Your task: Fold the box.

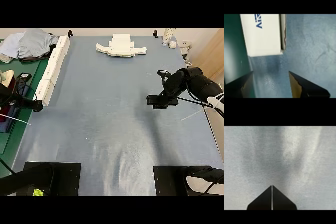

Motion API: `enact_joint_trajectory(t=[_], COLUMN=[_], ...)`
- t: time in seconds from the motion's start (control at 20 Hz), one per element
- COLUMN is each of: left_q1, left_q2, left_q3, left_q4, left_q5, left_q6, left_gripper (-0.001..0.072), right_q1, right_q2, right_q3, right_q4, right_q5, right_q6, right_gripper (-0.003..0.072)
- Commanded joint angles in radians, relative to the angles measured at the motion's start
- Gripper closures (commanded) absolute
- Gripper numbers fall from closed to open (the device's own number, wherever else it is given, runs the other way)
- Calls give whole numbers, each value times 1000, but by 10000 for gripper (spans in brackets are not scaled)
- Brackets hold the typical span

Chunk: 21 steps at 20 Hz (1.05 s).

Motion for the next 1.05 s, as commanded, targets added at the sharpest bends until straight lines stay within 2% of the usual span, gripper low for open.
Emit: enact_joint_trajectory(t=[0.0,0.05,0.1,0.2,0.35,0.45,0.6,0.8,1.0], left_q1=[-7,-15,-32,-102,-307,-463,-639,-748,-781], left_q2=[114,143,168,206,204,182,127,25,-8], left_q3=[24,31,38,66,148,196,225,225,225], left_q4=[5,-39,-79,-156,-186,-186,-186,-186,-186], left_q5=[-220,-259,-294,-382,-434,-397,-316,-294,-293], left_q6=[-58,-105,-136,-155,-213,-247,-336,-393,-392], left_gripper=[8,9,103,706,697,697,697,697,696], right_q1=[0,0,0,0,0,0,0,0,0], right_q2=[0,0,0,0,0,0,0,0,0], right_q3=[1,1,1,1,1,1,1,1,1], right_q4=[0,0,0,0,0,0,0,0,0], right_q5=[0,0,0,0,0,0,0,0,0], right_q6=[0,0,0,0,0,0,0,0,0], right_gripper=[664,664,664,664,664,664,664,664,664])
